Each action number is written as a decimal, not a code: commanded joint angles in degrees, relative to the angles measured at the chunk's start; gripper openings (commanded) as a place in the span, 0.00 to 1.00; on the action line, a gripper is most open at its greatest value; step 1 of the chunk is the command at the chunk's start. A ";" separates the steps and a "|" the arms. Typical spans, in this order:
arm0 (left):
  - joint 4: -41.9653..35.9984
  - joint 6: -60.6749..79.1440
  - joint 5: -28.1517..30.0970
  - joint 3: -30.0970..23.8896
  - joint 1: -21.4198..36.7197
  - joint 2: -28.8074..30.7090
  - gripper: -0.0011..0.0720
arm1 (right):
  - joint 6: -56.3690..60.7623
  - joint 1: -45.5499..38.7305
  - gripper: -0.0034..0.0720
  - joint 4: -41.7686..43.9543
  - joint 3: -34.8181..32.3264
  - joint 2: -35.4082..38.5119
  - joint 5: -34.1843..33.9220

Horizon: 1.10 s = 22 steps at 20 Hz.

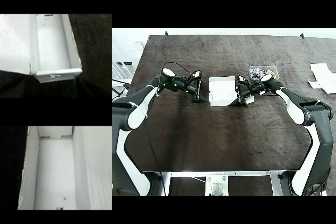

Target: Fold the box and place the chain.

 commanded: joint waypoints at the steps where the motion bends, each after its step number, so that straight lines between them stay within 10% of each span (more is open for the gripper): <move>1: -0.33 -1.05 -1.11 -0.02 0.00 -1.09 1.00 | 0.00 -0.02 0.83 0.02 0.00 -0.04 0.02; 22: -2.32 -0.63 2.80 -0.02 -1.70 -3.26 1.00 | 0.00 -0.02 0.83 0.02 0.00 -0.04 0.00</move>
